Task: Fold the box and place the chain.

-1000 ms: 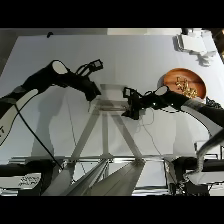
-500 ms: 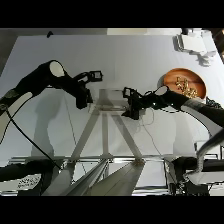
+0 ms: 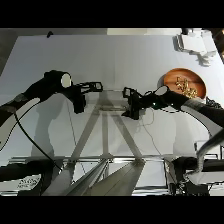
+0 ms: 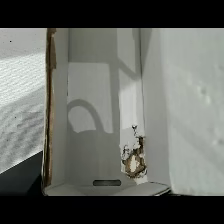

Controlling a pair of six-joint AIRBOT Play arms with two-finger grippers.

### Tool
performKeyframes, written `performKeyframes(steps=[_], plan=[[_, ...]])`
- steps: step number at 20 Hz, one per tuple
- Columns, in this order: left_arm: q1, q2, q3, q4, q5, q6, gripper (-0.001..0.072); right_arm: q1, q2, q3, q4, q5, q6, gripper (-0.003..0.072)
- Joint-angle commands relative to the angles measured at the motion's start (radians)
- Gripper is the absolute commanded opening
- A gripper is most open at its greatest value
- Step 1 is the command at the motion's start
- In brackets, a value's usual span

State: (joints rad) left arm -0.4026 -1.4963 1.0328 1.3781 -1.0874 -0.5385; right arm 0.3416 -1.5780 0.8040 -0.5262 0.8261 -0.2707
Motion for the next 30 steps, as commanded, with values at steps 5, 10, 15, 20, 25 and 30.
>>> performKeyframes(steps=[5,10,15,20,25,30], plan=[[0.068,0.111,-0.089,-0.285,0.108,0.193,0.0009,0.0,0.001,0.0,0.0,0.0,0.0,0.0475],[0.185,0.111,-0.089,-0.528,0.104,0.412,0.0193,0.0,0.001,0.0,0.0,0.0,0.0,0.0475],[0.184,0.044,-0.089,-0.581,0.095,0.705,0.0464,0.0,0.001,0.0,0.0,0.0,0.0,0.0475],[0.182,-0.01,-0.09,-0.582,0.069,0.795,0.0464,0.0,0.001,0.0,0.0,0.0,0.0,0.0475],[0.16,-0.042,-0.09,-0.634,0.032,0.866,0.0462,0.0,0.001,0.0,0.0,0.0,0.0,0.0475],[0.15,-0.043,-0.09,-0.733,0.028,0.918,0.0454,0.0,0.001,0.0,0.0,0.0,0.0,0.0475]])
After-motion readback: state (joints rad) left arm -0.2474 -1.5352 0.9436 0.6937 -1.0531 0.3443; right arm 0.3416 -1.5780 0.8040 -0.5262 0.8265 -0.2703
